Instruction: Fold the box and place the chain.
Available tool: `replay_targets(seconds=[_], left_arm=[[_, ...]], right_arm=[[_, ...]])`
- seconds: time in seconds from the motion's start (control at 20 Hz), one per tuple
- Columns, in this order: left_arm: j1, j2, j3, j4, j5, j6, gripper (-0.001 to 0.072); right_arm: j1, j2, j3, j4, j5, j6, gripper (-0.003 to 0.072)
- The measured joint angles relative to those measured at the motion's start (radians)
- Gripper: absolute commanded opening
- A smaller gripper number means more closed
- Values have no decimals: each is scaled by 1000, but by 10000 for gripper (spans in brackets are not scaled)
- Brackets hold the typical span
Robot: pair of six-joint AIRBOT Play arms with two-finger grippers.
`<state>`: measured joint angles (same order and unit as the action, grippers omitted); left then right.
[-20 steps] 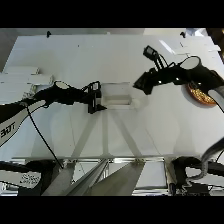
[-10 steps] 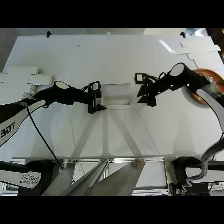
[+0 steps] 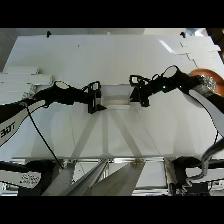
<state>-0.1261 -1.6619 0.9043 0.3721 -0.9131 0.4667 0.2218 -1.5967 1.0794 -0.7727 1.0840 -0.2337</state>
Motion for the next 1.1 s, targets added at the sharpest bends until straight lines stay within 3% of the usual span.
replay_targets(seconds=[0.15,0.25,0.35,0.45,0.6,0.65,0.7,0.75,0.8,1.1], left_arm=[[0,0,0,0,0,0,260],[0,0,0,0,0,0,260],[0,0,0,0,0,0,260],[0,0,0,0,0,0,260],[0,0,0,-1,0,-2,260],[0,0,0,-1,0,-3,260],[0,0,0,-1,0,-3,260],[0,0,0,-1,0,-2,260],[0,0,0,0,0,-1,260],[0,0,0,0,0,0,260]], right_arm=[[0,-1,0,11,29,-4,98],[0,-1,0,23,35,-6,260],[0,-1,0,37,28,-7,303],[0,-1,0,49,14,-7,431],[0,-1,0,62,-1,-7,434],[0,-1,0,64,-5,-6,391],[0,-1,0,66,-6,-6,260],[0,-1,0,67,-11,-5,46],[1,-1,0,74,-16,-2,11],[-9,29,0,47,0,86,10]])
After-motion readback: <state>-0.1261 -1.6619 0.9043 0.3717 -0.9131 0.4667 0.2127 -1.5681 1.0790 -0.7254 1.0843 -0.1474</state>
